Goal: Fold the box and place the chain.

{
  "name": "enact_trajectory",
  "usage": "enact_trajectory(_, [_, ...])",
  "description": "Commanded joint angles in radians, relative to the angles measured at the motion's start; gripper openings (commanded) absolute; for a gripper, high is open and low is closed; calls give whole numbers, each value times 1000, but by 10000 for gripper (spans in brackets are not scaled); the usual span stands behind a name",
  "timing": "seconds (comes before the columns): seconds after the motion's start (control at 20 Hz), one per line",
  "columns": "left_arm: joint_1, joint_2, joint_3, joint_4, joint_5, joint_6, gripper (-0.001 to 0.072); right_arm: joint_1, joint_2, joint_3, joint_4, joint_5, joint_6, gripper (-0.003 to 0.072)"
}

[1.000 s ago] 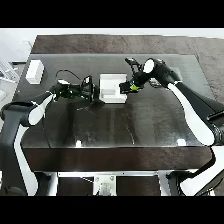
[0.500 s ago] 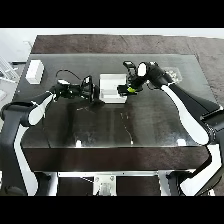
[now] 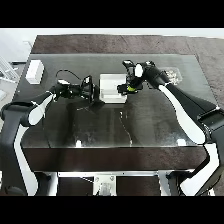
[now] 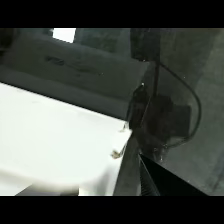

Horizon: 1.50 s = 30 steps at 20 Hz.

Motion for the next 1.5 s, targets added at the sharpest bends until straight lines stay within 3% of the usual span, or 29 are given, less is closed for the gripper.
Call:
enact_trajectory(0.0, [0, 0, 0, 0, 0, 0, 484, 10, -32, 43, -31, 38, 5, 434])
enact_trajectory(0.25, [0, 0, 0, 0, 0, 0, 484, 40, -74, 114, -91, 117, 27, 434])
enact_trajectory(0.35, [0, 0, 0, 0, 0, 0, 484, 40, -76, 117, -98, 121, 27, 388])
enact_trajectory(1.1, [0, 0, 0, 0, 0, 0, 484, 84, -97, 137, -175, 198, 50, 333])
enact_trajectory(1.15, [0, 0, 0, 0, 0, 0, 484, 89, -102, 143, -175, 203, 50, 286])
enact_trajectory(1.3, [0, 0, 0, 0, 0, 0, 484, 99, -111, 158, -175, 204, 50, 254])
enact_trajectory(1.45, [0, 0, 0, 0, 0, 0, 484, 100, -111, 165, -171, 208, 50, 145])
